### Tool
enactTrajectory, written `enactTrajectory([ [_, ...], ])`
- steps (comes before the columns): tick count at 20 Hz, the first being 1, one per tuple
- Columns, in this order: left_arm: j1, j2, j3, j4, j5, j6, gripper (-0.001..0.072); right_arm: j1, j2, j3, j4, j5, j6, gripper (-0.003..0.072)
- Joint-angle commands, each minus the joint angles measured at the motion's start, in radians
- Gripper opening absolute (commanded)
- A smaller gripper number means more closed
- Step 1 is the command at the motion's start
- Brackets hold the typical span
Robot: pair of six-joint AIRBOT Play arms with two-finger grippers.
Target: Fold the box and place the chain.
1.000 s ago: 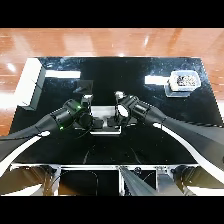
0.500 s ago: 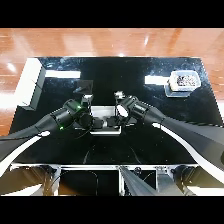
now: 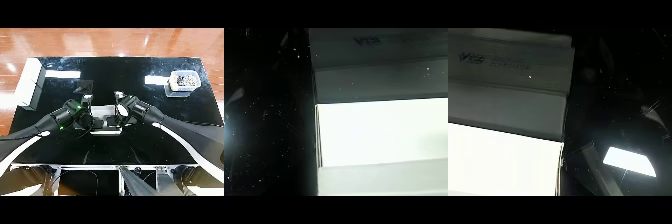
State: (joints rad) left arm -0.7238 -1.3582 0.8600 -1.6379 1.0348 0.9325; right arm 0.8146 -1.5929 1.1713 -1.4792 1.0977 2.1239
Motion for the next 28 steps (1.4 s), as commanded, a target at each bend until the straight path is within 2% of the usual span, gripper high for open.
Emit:
enactTrajectory([
  [1,-0.001,0.000,0.000,0.002,0.000,0.003,0.0023,0.000,0.000,0.000,0.023,0.001,-0.031,0.0034],
  [4,-0.002,0.000,0.000,0.002,0.001,0.003,0.0023,0.000,0.000,0.000,0.039,0.001,-0.032,0.0035],
  [5,-0.002,0.000,0.000,0.001,0.001,0.003,0.0023,0.000,0.000,0.000,0.042,0.001,-0.032,0.0101],
  [6,-0.002,0.000,0.000,0.001,0.001,0.003,0.0023,0.000,0.000,0.000,0.042,0.002,-0.032,0.0352],
  [7,-0.002,0.000,0.000,0.001,0.001,0.003,0.0023,0.000,0.001,0.000,0.042,0.010,-0.032,0.0444],
  [10,-0.002,0.000,0.000,-0.002,0.001,0.003,0.0023,0.000,0.025,0.000,0.031,0.057,-0.074,0.0444],
  [12,-0.002,0.000,0.000,-0.002,0.001,0.003,0.0023,0.000,0.086,0.000,0.006,0.092,-0.122,0.0443],
  [18,-0.002,0.000,0.000,-0.006,0.001,0.003,0.0023,0.046,0.383,-0.018,-0.154,0.307,-0.195,0.0442],
  [22,-0.002,0.000,0.000,-0.006,0.004,0.003,0.0023,0.007,0.578,-0.140,-0.305,0.388,-0.154,0.0441],
  [25,-0.002,0.000,0.000,-0.014,0.008,0.003,0.0023,-0.132,0.635,-0.214,-0.411,0.379,-0.138,0.0442],
  [28,-0.002,0.000,0.000,-0.021,0.008,0.003,0.0023,-0.352,0.634,-0.223,-0.421,0.231,-0.161,0.0442],
])
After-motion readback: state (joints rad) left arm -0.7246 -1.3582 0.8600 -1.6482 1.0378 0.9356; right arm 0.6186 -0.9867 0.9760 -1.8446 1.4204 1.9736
